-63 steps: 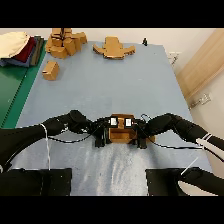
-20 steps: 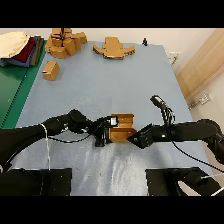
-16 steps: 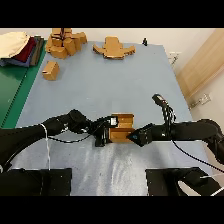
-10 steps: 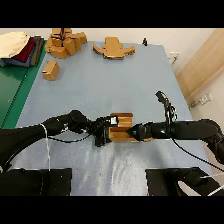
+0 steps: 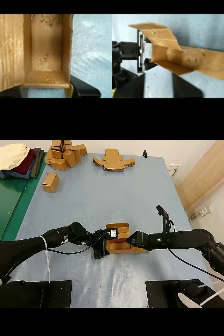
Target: Fold the box.
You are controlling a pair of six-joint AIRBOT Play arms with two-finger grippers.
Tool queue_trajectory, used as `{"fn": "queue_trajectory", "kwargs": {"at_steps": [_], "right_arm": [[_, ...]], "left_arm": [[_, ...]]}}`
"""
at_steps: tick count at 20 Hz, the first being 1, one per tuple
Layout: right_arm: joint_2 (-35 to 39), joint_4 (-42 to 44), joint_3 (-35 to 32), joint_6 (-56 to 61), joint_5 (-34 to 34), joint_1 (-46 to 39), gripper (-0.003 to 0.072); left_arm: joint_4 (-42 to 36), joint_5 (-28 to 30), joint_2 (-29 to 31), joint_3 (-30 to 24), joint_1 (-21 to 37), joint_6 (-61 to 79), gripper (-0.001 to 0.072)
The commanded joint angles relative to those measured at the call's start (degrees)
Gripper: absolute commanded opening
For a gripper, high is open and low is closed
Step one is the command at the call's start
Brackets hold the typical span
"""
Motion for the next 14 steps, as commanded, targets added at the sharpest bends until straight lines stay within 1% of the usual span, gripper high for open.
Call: {"fn": "queue_trajectory", "kwargs": {"at_steps": [1, 5, 6, 7, 8, 9, 11, 14], "right_arm": [[-2.29, 0.66, 0.04, 2.03, 0.87, 0.02, 0.0288], [-2.03, 0.63, 0.02, 2.03, 1.49, 0.02, 0.0278], [-2.01, 0.66, 0.02, 2.14, 1.46, 0.02, 0.0210], [-2.01, 0.66, 0.02, 2.36, 1.46, 0.02, 0.0122], [-2.01, 0.63, 0.02, 2.36, 1.46, 0.02, 0.0082], [-2.01, 0.66, 0.02, 2.36, 1.49, 0.02, 0.0082], [-2.01, 0.83, 0.02, 2.38, 1.55, 0.37, 0.0004], [-2.03, 1.01, 0.02, 2.38, 1.79, 1.62, 0.0005]], "left_arm": [[0.46, -0.02, 1.40, 0.04, -0.02, -0.15, 0.0384], [0.68, -0.17, 2.38, 0.02, -0.02, -0.96, 0.0384], [2.05, -0.24, 2.38, 0.02, -0.04, -1.86, 0.0384], [3.74, -0.66, 2.40, 0.04, -0.02, -2.62, 0.0384], [5.55, -1.18, 2.45, 0.04, -0.02, -4.28, 0.0384], [6.93, -1.84, 2.45, 0.04, -0.02, -5.86, 0.0384], [8.13, -3.15, 2.45, 0.04, -0.02, -7.41, 0.0384], [8.17, -3.26, 2.49, 0.07, -0.02, -7.72, 0.0384]]}}
